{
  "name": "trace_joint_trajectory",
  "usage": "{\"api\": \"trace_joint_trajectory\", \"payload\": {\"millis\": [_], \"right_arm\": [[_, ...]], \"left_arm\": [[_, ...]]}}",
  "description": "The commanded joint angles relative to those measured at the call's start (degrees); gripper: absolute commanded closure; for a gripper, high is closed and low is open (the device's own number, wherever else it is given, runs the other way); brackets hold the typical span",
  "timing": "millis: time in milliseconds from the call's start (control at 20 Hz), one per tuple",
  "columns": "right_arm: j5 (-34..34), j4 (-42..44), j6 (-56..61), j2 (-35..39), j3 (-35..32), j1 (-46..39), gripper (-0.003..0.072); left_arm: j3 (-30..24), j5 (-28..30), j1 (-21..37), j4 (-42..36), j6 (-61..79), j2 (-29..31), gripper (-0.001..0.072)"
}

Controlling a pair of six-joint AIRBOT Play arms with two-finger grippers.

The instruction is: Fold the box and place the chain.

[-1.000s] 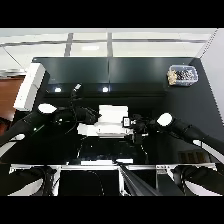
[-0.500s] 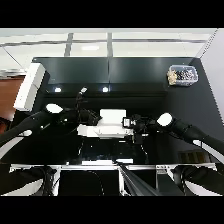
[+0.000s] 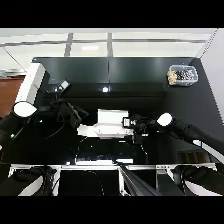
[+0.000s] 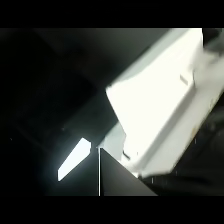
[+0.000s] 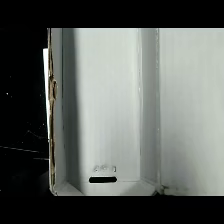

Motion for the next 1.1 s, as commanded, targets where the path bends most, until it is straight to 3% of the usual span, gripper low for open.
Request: {"api": "trace_joint_trajectory", "payload": {"millis": [0, 50, 100, 150, 300, 650, 850, 950, 1050], "right_arm": [[-0.04, 0.02, 0.09, 0.0, 0.02, 0.0, 0.0678], [-0.07, 0.02, 0.07, 0.0, 0.02, 0.0, 0.0678], [-0.07, 0.02, 0.09, 0.0, 0.02, 0.0, 0.0678], [-0.07, 0.02, 0.09, 0.0, 0.02, 0.0, 0.0678], [-0.07, 0.02, 0.09, 0.0, 0.02, 0.0, 0.0678], [-0.04, 0.02, 0.09, 0.0, 0.02, 0.0, 0.0678], [-0.04, 0.02, 0.09, 0.0, 0.02, 0.0, 0.0678], [-0.07, 0.02, 0.09, 0.0, 0.02, 0.0, 0.0678], [-0.07, 0.02, 0.09, 0.0, 0.02, 0.0, 0.0678]], "left_arm": [[-3.58, -4.28, 0.63, 3.96, 13.84, 1.86, 0.0682], [-3.89, -4.0, -0.04, 3.96, 18.4, 1.38, 0.065], [-3.89, -2.89, -0.96, 3.91, 22.73, 0.76, 0.0402], [-3.89, -0.39, -2.25, 3.85, 26.93, 0.09, -0.0011], [-2.89, 4.5, -5.55, 3.56, 32.87, -2.89, 0.0003], [-1.57, 3.93, -10.01, 3.48, 37.29, -10.12, 0.0018], [-1.57, 3.23, -10.88, 1.7, 37.27, -10.36, 0.0277], [-1.57, 3.32, -10.93, -0.22, 37.29, -10.36, 0.0486], [-1.57, 3.3, -10.93, -1.18, 37.29, -10.45, 0.0513]]}}
